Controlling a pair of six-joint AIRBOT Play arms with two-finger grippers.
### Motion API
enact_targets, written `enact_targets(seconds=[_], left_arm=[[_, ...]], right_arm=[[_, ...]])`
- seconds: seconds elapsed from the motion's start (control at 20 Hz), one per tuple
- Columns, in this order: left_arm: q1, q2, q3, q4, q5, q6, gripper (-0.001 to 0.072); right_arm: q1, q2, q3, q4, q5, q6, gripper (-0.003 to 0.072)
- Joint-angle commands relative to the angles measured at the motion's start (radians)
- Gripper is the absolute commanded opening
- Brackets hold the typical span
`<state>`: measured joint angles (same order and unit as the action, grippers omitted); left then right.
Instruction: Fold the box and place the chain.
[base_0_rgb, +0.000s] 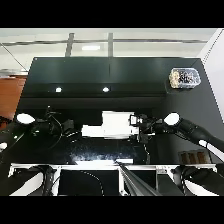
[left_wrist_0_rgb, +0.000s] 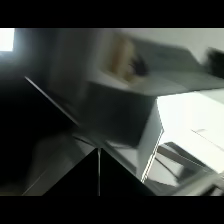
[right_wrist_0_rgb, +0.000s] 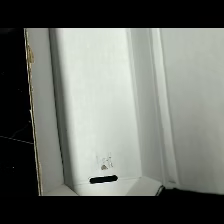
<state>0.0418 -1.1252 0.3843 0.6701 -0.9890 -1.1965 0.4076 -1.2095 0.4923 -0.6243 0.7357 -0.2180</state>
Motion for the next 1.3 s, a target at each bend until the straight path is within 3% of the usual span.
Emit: enact_targets(seconds=[0.0, 0.15, 0.35, 0.4, 0.45, 0.5, 0.55, 0.65, 0.8, 1.25], left_arm=[[-0.023, -0.15, -0.005, -0.202, -0.052, 0.193, 0.0026], [-0.093, -0.184, 0.008, -0.267, -0.027, 0.275, 0.0027], [-0.182, -0.182, 0.067, -0.255, -0.023, 0.292, 0.0032], [-0.197, -0.18, 0.089, -0.255, -0.027, 0.292, 0.0131], [-0.208, -0.178, 0.115, -0.25, -0.042, 0.292, 0.0318], [-0.213, -0.177, 0.145, -0.227, -0.072, 0.29, 0.0564], [-0.216, -0.177, 0.179, -0.18, -0.111, 0.27, 0.0649], [-0.216, -0.177, 0.246, -0.087, -0.175, 0.18, 0.0649], [-0.245, -0.177, 0.315, -0.079, -0.195, 0.134, 0.0649], [-0.478, -0.177, 0.356, 0.059, -0.008, -0.094, 0.062]], right_arm=[[0.0, 0.0, 0.0, 0.0, 0.0, 0.0, 0.0533], [0.0, 0.0, 0.0, 0.0, 0.0, 0.0, 0.0533], [0.0, 0.0, 0.0, 0.0, -0.007, 0.0, 0.0533], [0.0, 0.0, 0.0, 0.0, -0.007, 0.0, 0.0533], [0.0, 0.0, 0.0, 0.0, -0.007, 0.0, 0.0533], [0.0, 0.0, 0.0, 0.0, -0.006, 0.0, 0.0532], [0.0, 0.0, 0.0, 0.0, -0.006, 0.0, 0.0533], [0.0, 0.0, 0.0, 0.0, -0.007, 0.0, 0.0533], [0.0, 0.0, 0.0, 0.0, -0.007, 0.0, 0.0533], [0.0, 0.0, 0.0, 0.0, -0.008, 0.0, 0.0533]])
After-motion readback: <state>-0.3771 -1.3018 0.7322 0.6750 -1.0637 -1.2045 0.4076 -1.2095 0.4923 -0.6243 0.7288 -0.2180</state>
